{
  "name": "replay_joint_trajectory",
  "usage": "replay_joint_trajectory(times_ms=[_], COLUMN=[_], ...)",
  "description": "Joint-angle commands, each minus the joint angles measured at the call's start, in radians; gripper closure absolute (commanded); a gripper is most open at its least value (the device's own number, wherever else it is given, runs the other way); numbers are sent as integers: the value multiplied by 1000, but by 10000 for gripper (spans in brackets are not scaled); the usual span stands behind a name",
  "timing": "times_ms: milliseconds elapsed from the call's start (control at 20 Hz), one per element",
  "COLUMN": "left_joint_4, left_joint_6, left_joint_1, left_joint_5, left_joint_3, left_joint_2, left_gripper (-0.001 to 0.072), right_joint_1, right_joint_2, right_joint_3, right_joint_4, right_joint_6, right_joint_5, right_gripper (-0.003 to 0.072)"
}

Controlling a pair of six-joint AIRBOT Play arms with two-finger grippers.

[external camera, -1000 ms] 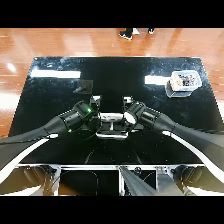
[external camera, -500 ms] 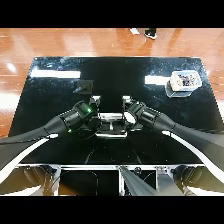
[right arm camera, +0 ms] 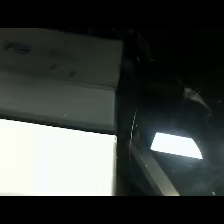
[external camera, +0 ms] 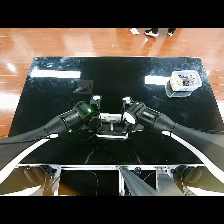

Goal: Fold the box and place the chain.

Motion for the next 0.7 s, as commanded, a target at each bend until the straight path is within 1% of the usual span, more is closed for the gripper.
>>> replay_joint_trajectory(times_ms=[0, 650], left_joint_4=[-4, -19], left_joint_6=[5, 5], left_joint_1=[0, 0], left_joint_5=[-6, -14], left_joint_3=[0, 0], left_joint_2=[0, 0], left_gripper=[689, 689], right_joint_1=[0, 0], right_joint_2=[1, 1], right_joint_3=[1, 2], right_joint_4=[-10, -32], right_joint_6=[-31, -37], right_joint_5=[5, 0], right_gripper=[657, 656])
